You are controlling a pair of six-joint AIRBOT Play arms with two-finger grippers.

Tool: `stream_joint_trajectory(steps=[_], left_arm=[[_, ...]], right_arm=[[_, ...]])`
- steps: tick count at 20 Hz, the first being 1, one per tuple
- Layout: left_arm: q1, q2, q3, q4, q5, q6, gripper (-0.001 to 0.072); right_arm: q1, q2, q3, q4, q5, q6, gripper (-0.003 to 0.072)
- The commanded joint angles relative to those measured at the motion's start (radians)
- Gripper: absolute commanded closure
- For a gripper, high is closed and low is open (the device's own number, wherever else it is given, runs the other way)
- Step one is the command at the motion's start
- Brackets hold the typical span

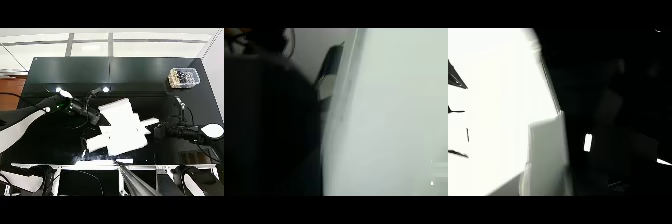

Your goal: Fold the box and place the chain.

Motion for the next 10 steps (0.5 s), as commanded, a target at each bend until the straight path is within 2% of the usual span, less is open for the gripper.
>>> stream_joint_trajectory(steps=[1,3,6,8,10], left_arm=[[0.002,-0.002,0.003,0.015,-0.021,0.018,0.068],[0.001,0.002,0.007,0.038,-0.02,0.019,0.0682],[-0.006,0.02,0.043,0.156,-0.021,0.019,0.0685],[-0.033,0.066,0.069,0.224,-0.005,0.032,0.0687],[-0.084,0.143,0.07,0.291,0.079,0.07,0.0687]], right_arm=[[-0.013,0.001,0.031,-0.072,0.014,0.039,-0.0019],[-0.056,0.001,0.127,-0.209,0.091,0.051,-0.0018],[-0.119,0.001,0.303,-0.373,0.219,0.047,-0.0018],[-0.107,0.002,0.353,-0.398,0.245,-0.026,-0.0018],[-0.055,0.0,0.343,-0.385,0.245,-0.101,-0.0018]])
